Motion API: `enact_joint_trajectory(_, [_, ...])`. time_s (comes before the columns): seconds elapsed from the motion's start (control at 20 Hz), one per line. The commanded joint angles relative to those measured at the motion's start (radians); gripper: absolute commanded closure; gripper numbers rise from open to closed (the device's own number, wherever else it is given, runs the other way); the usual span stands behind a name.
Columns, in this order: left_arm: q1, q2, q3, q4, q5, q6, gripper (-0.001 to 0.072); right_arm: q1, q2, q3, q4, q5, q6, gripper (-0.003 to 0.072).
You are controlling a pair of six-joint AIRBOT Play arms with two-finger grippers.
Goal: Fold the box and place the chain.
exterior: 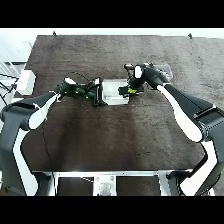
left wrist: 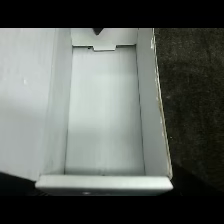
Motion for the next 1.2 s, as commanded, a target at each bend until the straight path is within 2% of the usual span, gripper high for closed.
enact_joint_trajectory(0.0, [0.0, 0.0, 0.0, 0.0, 0.001, 0.0, 0.0325, 0.006, -0.001, 0.004, -0.017, 0.041, 0.081, 0.0335])
enact_joint_trajectory(0.05, [0.0, 0.0, 0.0, 0.0, 0.001, 0.0, 0.0325, 0.006, -0.001, 0.003, -0.024, 0.043, 0.111, 0.0341])
enact_joint_trajectory(0.1, [0.0, 0.0, 0.0, 0.0, 0.001, 0.0, 0.0325, 0.006, -0.001, 0.004, -0.029, 0.043, 0.138, 0.0393])
enact_joint_trajectory(0.7, [0.0, 0.0, 0.0, 0.0, 0.001, -0.002, 0.0325, 0.008, -0.043, 0.005, -0.029, 0.041, 0.272, 0.0443])
enact_joint_trajectory(0.8, [0.0, 0.0, 0.0, 0.0, 0.001, -0.002, 0.0325, 0.008, -0.045, 0.016, -0.04, 0.042, 0.272, 0.0563])
enact_joint_trajectory(0.9, [0.0, 0.0, 0.0, 0.0, 0.001, -0.002, 0.0325, 0.008, -0.045, 0.029, -0.043, 0.042, 0.272, 0.0586])
enact_joint_trajectory(0.95, [0.0, 0.0, 0.0, 0.0, 0.001, -0.002, 0.0324, 0.009, -0.045, 0.034, -0.043, 0.042, 0.272, 0.0644])
enact_joint_trajectory(1.0, [0.0, 0.0, 0.0, 0.0, 0.001, -0.002, 0.0324, 0.01, -0.045, 0.035, -0.043, 0.042, 0.272, 0.067])
enact_joint_trajectory(1.15, [0.0, 0.0, 0.0, 0.0, 0.001, -0.002, 0.0325, 0.01, -0.045, 0.035, -0.047, 0.042, 0.271, 0.0664])
